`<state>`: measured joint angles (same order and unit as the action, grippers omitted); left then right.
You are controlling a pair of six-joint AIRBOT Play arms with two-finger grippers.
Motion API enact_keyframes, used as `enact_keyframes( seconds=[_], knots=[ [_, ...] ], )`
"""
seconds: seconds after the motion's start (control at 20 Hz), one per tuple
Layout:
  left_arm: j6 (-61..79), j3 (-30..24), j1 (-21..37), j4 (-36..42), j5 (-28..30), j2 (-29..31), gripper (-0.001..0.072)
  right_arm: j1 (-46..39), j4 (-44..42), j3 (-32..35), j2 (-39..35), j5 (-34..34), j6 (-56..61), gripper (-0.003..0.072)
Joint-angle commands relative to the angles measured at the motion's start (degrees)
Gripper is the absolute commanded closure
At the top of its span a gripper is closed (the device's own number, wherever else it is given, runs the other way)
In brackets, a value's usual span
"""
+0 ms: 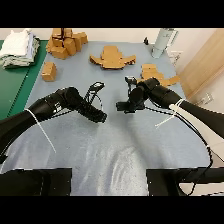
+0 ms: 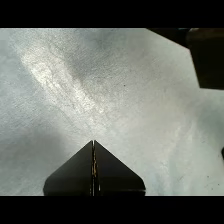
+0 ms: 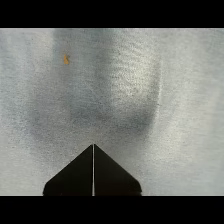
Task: Fold the box.
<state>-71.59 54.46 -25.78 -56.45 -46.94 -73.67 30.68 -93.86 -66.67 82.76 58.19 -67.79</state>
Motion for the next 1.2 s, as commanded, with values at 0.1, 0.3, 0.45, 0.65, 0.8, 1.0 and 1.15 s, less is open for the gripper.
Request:
enact_keyframes(
  seconds=[0.1, 0.3, 0.45, 0.65, 0.8, 1.0, 1.15],
  knots=[
    [0.02, 0.0, 0.04, 0.0, 0.0, 0.02, 0.0697, 0.02, -0.02, -0.04, 0.02, 0.0, 0.02, 0.068],
    [0.02, 0.02, 0.04, 0.0, 0.0, 0.02, 0.0697, 0.02, -0.02, -0.04, 0.02, 0.0, 0.02, 0.068],
    [0.02, 0.0, 0.04, 0.0, 0.0, 0.02, 0.0697, 0.02, -0.02, -0.04, 0.02, -0.02, 0.02, 0.068],
    [0.02, 0.0, 0.04, 0.0, 0.0, 0.02, 0.0697, 0.02, -1.16, -0.07, 0.04, -2.89, 3.08, 0.068],
    [0.02, 0.02, 0.04, 0.0, 0.02, 0.02, 0.0697, -5.01, 10.16, -5.53, 0.57, -1.95, 3.04, 0.0639],
    [0.02, 0.0, 0.04, 0.02, 0.0, 0.02, 0.0697, -28.7, 11.54, -20.09, 5.88, 2.56, -3.19, 0.0224],
    [0.02, 0.02, 0.07, 0.02, 0.02, 0.02, 0.0697, -46.53, 1.22, -28.92, 13.81, -3.39, -15.87, 0.0224]
  ],
)
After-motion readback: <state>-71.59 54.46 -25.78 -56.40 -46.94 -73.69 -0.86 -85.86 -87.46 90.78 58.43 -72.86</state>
